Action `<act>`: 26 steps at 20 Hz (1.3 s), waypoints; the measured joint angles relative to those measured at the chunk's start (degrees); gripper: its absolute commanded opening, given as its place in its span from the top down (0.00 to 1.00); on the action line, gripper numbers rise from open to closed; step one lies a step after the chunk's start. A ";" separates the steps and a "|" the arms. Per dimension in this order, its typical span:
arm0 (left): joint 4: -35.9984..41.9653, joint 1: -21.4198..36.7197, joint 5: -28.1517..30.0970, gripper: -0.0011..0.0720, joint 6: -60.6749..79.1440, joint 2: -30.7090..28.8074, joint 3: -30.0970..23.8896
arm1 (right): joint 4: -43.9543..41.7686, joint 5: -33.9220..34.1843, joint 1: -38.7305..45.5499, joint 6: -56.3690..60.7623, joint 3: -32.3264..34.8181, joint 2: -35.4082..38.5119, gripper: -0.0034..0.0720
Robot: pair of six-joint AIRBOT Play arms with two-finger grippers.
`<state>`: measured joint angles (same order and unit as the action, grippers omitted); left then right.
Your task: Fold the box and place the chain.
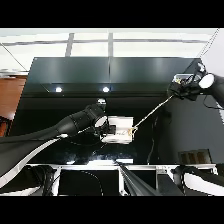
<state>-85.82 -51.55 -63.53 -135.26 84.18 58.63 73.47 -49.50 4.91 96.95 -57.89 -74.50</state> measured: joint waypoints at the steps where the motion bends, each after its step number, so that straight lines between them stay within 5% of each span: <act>1: 0.00 0.00 0.02 0.94 0.00 0.00 0.00 | -1.64 -3.17 0.00 -2.60 0.00 3.17 0.92; 7: 0.00 0.00 0.02 0.94 0.00 0.00 0.00 | -13.62 -21.44 -3.54 -12.44 0.20 20.39 0.92; 11: 0.00 0.00 0.02 0.94 0.00 0.00 0.00 | -17.68 -26.08 -11.30 -13.05 1.60 24.37 0.92; 19: 0.00 0.00 0.02 0.94 0.00 0.00 0.00 | -27.82 -16.87 -28.79 -11.87 10.56 25.51 0.93; 26: 0.00 0.00 0.02 0.94 -0.02 0.00 0.00 | -32.26 -5.29 -36.11 -11.28 14.16 22.47 0.92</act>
<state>-85.82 -51.55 -63.51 -135.28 84.18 58.63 41.21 -54.78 -31.20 85.67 -43.72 -52.03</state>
